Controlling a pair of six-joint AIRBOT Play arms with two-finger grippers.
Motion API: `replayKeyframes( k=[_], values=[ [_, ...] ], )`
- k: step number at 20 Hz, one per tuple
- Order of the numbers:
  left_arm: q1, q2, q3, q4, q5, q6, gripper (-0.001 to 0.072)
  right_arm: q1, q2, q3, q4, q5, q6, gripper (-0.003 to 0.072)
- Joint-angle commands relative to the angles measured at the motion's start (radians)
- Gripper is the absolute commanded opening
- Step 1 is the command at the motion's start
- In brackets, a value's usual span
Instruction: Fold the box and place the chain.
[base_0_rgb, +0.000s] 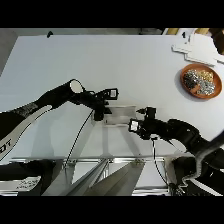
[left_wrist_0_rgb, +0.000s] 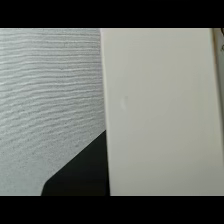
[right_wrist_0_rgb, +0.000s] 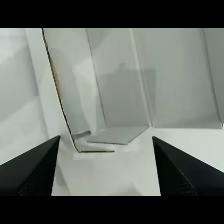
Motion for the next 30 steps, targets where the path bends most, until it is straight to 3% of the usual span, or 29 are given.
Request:
replayKeyframes(
  k=[1, 7, 10, 13, 17, 22, 30],
  values=[
    [0.000, 0.000, 0.000, 0.000, 0.000, 0.000, 0.0008, -0.048, -0.006, 0.003, 0.101, 0.009, -0.084, 0.0601],
    [0.000, 0.000, 0.000, 0.000, -0.001, 0.000, 0.0008, -0.156, -0.101, 0.070, 0.504, 0.221, -0.586, 0.0606],
    [0.000, 0.000, 0.000, 0.000, 0.000, 0.000, 0.0008, -0.226, -0.134, 0.105, 0.584, 0.229, -0.652, 0.0686],
    [0.000, 0.000, 0.000, 0.000, 0.000, 0.000, 0.0008, -0.296, -0.150, 0.124, 0.649, 0.256, -0.698, 0.0695],
    [0.000, 0.000, 0.000, 0.000, 0.000, 0.000, 0.0008, -0.316, -0.212, 0.124, 0.916, 0.336, -1.029, 0.0696],
    [0.000, 0.000, 0.000, 0.000, 0.000, 0.000, 0.0008, -0.360, -0.303, 0.126, 0.950, 0.342, -1.070, 0.0697],
    [0.000, 0.000, 0.000, 0.000, 0.000, 0.000, 0.0008, -0.414, -0.214, 0.126, 0.874, 0.373, -1.007, 0.0696]
  ],
)
